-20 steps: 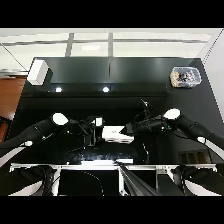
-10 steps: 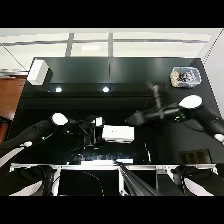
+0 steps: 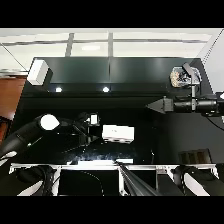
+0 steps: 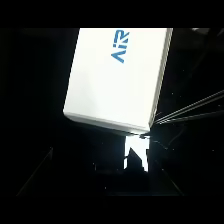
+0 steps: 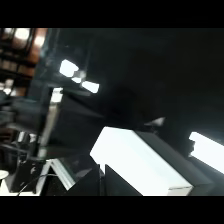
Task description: Fold the box and place the chain.
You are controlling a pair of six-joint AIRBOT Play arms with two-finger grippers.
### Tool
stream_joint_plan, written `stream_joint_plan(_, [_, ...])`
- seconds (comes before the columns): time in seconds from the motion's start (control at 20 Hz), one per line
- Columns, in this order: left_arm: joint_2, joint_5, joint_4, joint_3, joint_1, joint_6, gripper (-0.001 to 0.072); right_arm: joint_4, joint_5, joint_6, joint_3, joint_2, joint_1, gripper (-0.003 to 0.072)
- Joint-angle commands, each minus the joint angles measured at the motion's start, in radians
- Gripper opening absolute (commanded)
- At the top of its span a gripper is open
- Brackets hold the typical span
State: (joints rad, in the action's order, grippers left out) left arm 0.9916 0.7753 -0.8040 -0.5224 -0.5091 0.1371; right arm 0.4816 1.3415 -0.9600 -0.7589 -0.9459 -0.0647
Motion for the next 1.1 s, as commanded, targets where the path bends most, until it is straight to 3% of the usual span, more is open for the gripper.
stream_joint_plan(0.0, [-0.095, 0.076, -0.054, -0.023, -0.001, 0.135, 0.0710, 0.030, -0.014, 0.011, -0.003, 0.008, -0.033, 0.0047])
stream_joint_plan(0.2, [-0.061, 0.014, 0.002, -0.097, -0.052, 0.135, 0.0710, 0.032, -0.043, 0.010, -0.002, 0.008, -0.033, 0.0047])
stream_joint_plan(0.65, [0.234, -0.053, 0.006, -0.264, -0.218, 0.134, 0.0709, 0.063, -0.046, 0.010, -0.002, 0.008, -0.033, 0.0047])
stream_joint_plan(1.05, [0.258, -0.058, 0.016, -0.272, -0.246, 0.138, 0.0709, 0.063, -0.051, 0.010, -0.002, 0.008, -0.033, 0.0047])
